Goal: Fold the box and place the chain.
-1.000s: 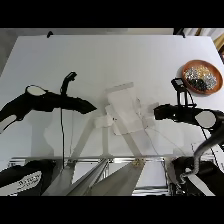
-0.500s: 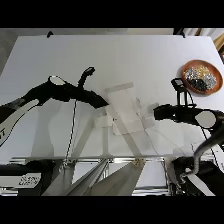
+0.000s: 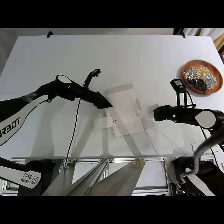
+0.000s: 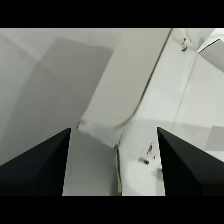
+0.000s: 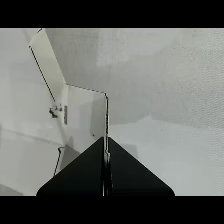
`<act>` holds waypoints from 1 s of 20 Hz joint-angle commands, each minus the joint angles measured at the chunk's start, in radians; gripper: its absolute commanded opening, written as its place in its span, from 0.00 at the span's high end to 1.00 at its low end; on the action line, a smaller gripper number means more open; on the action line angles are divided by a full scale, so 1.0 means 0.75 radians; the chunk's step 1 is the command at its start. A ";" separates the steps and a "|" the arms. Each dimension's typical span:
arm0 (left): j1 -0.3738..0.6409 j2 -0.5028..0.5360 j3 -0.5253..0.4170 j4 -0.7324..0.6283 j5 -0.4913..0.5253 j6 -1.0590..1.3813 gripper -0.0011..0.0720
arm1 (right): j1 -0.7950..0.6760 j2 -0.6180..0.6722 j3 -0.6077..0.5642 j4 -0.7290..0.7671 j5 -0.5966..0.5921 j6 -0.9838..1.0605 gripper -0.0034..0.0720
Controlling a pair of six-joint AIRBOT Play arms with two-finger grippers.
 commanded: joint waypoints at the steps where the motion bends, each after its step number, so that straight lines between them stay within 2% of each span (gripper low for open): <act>1: -0.038 -0.048 0.019 -0.077 -0.003 0.101 0.17 | 0.002 0.001 -0.001 0.000 0.006 0.001 0.94; 6: -0.077 -0.100 0.021 -0.097 -0.015 0.105 0.18 | 0.001 0.001 -0.001 0.001 0.007 0.001 0.94; 8: -0.083 -0.101 0.021 -0.114 -0.016 0.116 0.27 | 0.001 0.001 -0.001 0.000 0.007 0.001 0.94; 9: -0.086 -0.102 0.021 -0.123 -0.016 0.120 0.44 | 0.002 0.001 -0.001 0.000 0.007 0.001 0.94; 16: -0.110 -0.116 0.021 -0.141 -0.016 0.155 0.47 | 0.001 0.001 -0.001 -0.001 0.006 0.000 0.94; 18: -0.109 -0.115 0.021 -0.136 -0.017 0.157 0.87 | 0.001 0.001 -0.001 -0.001 0.006 0.000 0.94; 19: -0.106 -0.112 0.021 -0.122 -0.017 0.176 0.95 | 0.001 0.001 -0.001 -0.001 0.007 0.000 0.94; 20: -0.101 -0.106 0.021 -0.098 -0.017 0.208 0.98 | 0.001 0.001 -0.001 0.001 0.007 0.001 0.94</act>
